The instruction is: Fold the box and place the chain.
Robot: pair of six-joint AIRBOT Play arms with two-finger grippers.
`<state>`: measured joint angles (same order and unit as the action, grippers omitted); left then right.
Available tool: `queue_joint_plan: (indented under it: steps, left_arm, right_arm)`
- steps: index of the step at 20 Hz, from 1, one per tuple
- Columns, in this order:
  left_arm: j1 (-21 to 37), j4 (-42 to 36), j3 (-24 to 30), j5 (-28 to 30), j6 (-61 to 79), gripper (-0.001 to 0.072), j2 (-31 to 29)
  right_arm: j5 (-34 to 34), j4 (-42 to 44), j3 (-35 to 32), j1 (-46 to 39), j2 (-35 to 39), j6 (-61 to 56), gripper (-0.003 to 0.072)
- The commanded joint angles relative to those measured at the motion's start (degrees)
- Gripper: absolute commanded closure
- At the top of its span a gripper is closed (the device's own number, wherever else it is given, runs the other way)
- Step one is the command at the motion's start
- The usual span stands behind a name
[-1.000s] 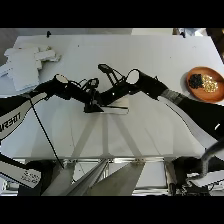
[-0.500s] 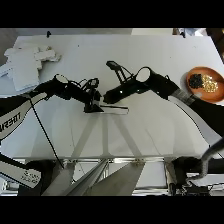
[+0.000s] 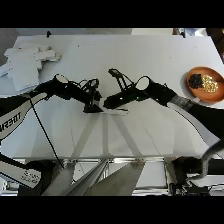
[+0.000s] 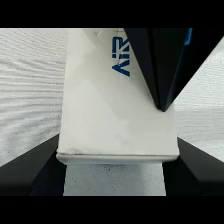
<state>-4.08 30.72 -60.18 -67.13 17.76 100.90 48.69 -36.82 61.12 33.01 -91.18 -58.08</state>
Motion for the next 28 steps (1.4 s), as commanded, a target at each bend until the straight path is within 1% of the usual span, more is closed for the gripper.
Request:
queue_joint_plan:
  steps: [1, 3, 6, 8, 10, 12, 14, 18, 20, 22, 23, 25, 28]
  left_arm:
    - [0.0, -0.2, -0.1, 0.0, -0.2, 0.031, 0.0]
    - [0.0, -0.2, -0.1, 0.0, -0.2, 0.031, 0.0]
    - [0.0, -0.2, -0.1, 0.0, -0.2, 0.031, 0.0]
    - [0.0, -0.2, -0.1, 0.0, -0.2, 0.031, 0.0]
    - [0.0, -0.2, -0.1, 0.0, -0.2, 0.031, 0.0]
    - [0.0, -0.2, -0.1, 0.0, -0.2, 0.031, 0.0]
    - [0.0, -0.2, -0.1, 0.0, -0.2, 0.031, 0.0]
    - [0.0, -0.2, -0.1, 0.0, -0.2, 0.031, 0.0]
    - [0.0, -0.2, -0.1, 0.0, -0.2, 0.031, 0.0]
    - [0.0, -0.2, -0.1, 0.0, -0.2, 0.031, 0.0]
    - [0.0, -0.2, -0.1, 0.0, -0.2, 0.031, 0.0]
    - [0.0, -0.2, -0.1, 0.0, -0.2, 0.031, 0.0]
    - [0.0, -0.2, -0.1, 0.0, -0.2, 0.031, 0.0]
  right_arm:
    - [-0.4, -0.2, -0.4, 0.2, 0.8, 0.1, 0.068]
    - [-2.2, -0.2, -0.4, -0.2, 3.5, 1.1, 0.068]
    - [-5.5, -0.1, -0.4, -1.8, 9.8, 3.8, 0.0681]
    - [-5.2, -0.3, -0.4, -3.5, 14.2, 7.5, 0.0681]
    - [-3.3, -0.3, -0.5, -5.6, 17.4, 8.9, 0.0681]
    - [-2.9, 0.5, -2.6, -8.1, 20.1, 8.6, 0.0681]
    - [-2.7, 3.7, -6.8, -10.8, 22.1, 8.7, 0.0681]
    - [-3.0, 12.9, -16.0, -13.9, 22.7, 11.0, 0.0683]
    - [-4.0, 19.1, -20.4, -13.9, 22.7, 14.4, 0.0683]
    - [-5.4, 27.4, -24.4, -13.9, 22.6, 19.6, 0.0684]
    - [-6.5, 29.3, -25.8, -13.9, 22.6, 20.7, 0.0684]
    - [-8.6, 29.5, -27.4, -13.9, 22.5, 20.6, 0.0684]
    - [-8.6, 29.8, -27.6, -13.3, 19.2, 20.6, 0.0684]
